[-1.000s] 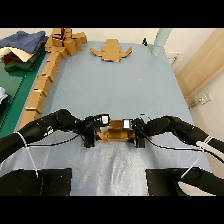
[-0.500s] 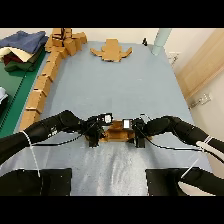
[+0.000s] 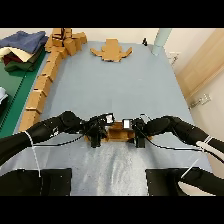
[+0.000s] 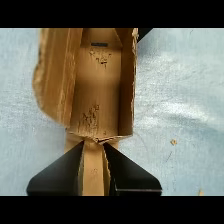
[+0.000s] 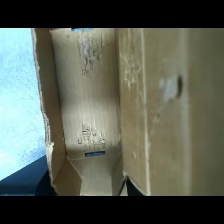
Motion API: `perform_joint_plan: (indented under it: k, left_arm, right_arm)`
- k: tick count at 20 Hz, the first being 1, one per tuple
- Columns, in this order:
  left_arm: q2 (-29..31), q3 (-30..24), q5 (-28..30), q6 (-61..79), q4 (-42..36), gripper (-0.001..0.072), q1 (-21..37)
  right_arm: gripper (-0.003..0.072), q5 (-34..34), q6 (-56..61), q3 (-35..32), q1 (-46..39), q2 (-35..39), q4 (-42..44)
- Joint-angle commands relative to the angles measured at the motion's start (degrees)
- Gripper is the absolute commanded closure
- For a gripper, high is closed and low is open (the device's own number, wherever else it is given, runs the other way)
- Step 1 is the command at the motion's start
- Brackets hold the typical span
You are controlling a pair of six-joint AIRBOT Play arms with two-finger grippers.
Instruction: Fold the box.
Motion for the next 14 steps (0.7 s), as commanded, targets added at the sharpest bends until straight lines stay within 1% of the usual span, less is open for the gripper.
perform_joint_plan:
  k: [1,3,7,14]
  left_arm:
    - [-1.07,0.0,0.0,0.66,-2.8,0.0541,-0.26]
    - [-1.31,0.0,0.7,0.61,-2.97,0.0542,-0.26]
    - [-1.51,0.0,1.18,2.14,-6.62,0.0542,-0.59]
    - [-2.16,0.0,0.94,3.58,-6.64,0.0535,-1.36]
  right_arm:
    - [0.0155,0.02,0.02,0.04,0.04,0.04,0.04]
    - [0.0154,0.02,0.02,0.04,0.04,0.04,0.02]
    - [0.0154,0.02,0.02,0.04,0.04,0.04,0.04]
    - [0.0155,0.02,0.02,0.04,0.04,0.04,0.02]
